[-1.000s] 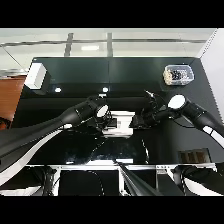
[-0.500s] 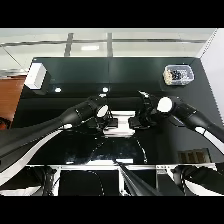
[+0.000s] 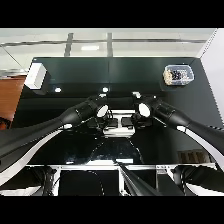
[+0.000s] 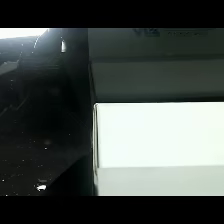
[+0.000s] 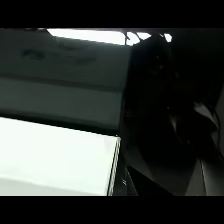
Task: Fold the box and place the chain.
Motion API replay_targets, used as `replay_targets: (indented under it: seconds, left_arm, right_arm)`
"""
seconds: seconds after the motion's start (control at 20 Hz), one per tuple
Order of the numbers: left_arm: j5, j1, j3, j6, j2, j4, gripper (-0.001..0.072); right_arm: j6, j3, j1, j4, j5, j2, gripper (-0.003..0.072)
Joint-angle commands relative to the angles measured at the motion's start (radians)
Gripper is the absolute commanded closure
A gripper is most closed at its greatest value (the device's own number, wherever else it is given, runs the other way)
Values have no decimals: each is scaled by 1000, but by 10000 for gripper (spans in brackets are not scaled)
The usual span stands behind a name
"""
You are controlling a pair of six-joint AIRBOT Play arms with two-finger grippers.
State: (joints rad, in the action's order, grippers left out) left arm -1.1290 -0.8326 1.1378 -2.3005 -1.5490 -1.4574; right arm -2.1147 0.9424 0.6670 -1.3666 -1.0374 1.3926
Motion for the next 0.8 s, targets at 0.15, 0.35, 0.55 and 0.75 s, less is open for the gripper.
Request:
replay_targets:
  seconds: [0.15,0.35,0.55,0.75]
  left_arm:
    - [0,0,1,0,0,0,682]
    - [0,0,1,0,0,0,682]
    - [2,0,1,0,0,0,682]
    - [2,0,1,0,0,0,682]
  right_arm:
    - [-100,7,27,-29,-17,27,673]
    - [-108,7,25,-23,-17,27,672]
    - [-108,7,25,-22,-14,27,486]
    - [-102,7,25,-22,-13,27,673]
